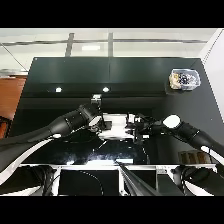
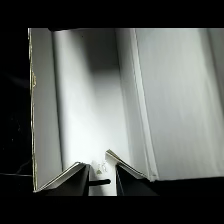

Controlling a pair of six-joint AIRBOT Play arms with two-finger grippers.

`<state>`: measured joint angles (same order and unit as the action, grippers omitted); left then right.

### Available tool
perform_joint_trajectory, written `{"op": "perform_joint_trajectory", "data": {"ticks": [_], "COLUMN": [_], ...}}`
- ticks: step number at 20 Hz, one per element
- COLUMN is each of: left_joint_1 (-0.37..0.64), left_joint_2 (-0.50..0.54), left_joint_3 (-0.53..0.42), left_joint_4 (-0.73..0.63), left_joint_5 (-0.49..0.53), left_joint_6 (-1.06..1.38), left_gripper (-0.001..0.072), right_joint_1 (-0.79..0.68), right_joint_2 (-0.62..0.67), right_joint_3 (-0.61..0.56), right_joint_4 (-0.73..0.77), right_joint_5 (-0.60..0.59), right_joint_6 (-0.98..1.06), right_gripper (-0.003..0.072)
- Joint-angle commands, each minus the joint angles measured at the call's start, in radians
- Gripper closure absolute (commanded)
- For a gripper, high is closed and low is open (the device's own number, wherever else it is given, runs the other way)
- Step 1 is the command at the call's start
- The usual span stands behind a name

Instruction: Fold the box and place the chain.

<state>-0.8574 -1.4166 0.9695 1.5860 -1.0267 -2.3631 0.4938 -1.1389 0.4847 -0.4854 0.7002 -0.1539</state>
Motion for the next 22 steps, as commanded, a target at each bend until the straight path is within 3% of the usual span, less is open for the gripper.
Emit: {"op": "perform_joint_trajectory", "data": {"ticks": [1,9,10,11,12,13,14,15,16,17,19,20,22], "left_joint_1": [0.000,0.000,0.000,0.000,0.000,0.000,0.000,0.000,0.000,0.000,0.000,0.000,0.000], "left_joint_2": [0.000,0.000,0.000,0.000,0.000,0.000,0.000,0.000,0.000,0.000,0.000,0.000,0.000], "left_joint_3": [0.000,0.000,0.000,0.000,0.000,0.000,0.000,0.000,0.000,0.000,0.000,0.000,0.000], "left_joint_4": [-0.001,0.000,-0.001,0.000,0.000,-0.001,-0.001,-0.001,-0.001,-0.001,-0.001,-0.001,-0.001], "left_joint_5": [0.002,0.003,0.003,0.003,0.003,0.003,0.003,0.003,0.003,0.002,-0.003,-0.003,-0.002], "left_joint_6": [0.001,0.001,0.001,0.001,0.001,0.001,0.001,0.001,0.002,0.002,0.003,0.002,0.002], "left_gripper": [0.0684,0.0684,0.0684,0.0684,0.0684,0.0684,0.0684,0.0684,0.0684,0.0684,0.0684,0.0684,0.0683], "right_joint_1": [0.001,0.001,0.001,0.001,0.001,0.001,0.001,0.001,0.001,0.000,-0.018,-0.045,-0.135], "right_joint_2": [-0.008,-0.020,-0.020,-0.020,-0.020,-0.020,-0.020,-0.020,-0.020,-0.019,0.000,0.025,0.096], "right_joint_3": [0.000,0.000,0.000,0.000,0.000,0.000,0.000,0.000,0.000,0.000,0.000,0.000,0.000], "right_joint_4": [0.021,0.027,0.041,0.057,0.066,0.067,0.070,0.069,0.067,0.066,0.057,0.034,-0.064], "right_joint_5": [0.003,0.002,0.001,-0.007,-0.010,-0.009,-0.010,-0.010,-0.010,-0.009,-0.008,0.002,0.047], "right_joint_6": [0.000,0.000,0.000,0.000,0.000,0.000,0.000,0.000,0.000,0.000,0.054,0.144,0.480], "right_gripper": [0.0495,0.0479,0.0299,0.0221,0.0391,0.0470,0.0266,0.0299,0.0496,0.0556,0.0571,0.0640,0.0640]}}
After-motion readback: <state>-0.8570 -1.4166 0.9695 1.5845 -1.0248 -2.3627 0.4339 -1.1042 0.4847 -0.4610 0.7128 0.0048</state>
